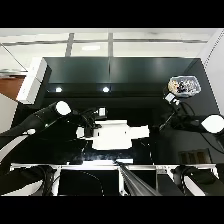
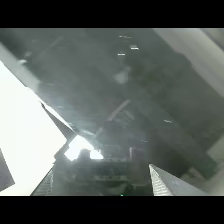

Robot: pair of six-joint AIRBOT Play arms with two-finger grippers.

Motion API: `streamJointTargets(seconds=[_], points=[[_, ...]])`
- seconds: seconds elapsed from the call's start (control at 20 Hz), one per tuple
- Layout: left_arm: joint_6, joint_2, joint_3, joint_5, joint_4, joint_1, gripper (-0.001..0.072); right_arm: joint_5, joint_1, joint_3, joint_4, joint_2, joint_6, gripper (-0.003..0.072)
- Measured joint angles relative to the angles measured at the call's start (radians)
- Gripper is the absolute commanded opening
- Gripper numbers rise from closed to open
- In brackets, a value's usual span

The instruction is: Fold the box and place the chain.

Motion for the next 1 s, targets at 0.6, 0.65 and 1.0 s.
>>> streamJointTargets(seconds=[0.6,0.65,1.0], points=[[-0.011,-0.016,0.000,-0.027,-0.011,0.000,0.0028,-0.083,0.331,-0.106,0.074,-0.013,-0.111,0.0710],[-0.011,-0.016,0.000,-0.027,-0.011,0.000,0.0028,-0.086,0.353,-0.108,0.081,-0.024,-0.130,0.0709],[-0.011,-0.016,0.000,-0.029,-0.011,0.000,0.0028,-0.079,0.435,-0.112,0.163,-0.143,-0.336,0.0709]])
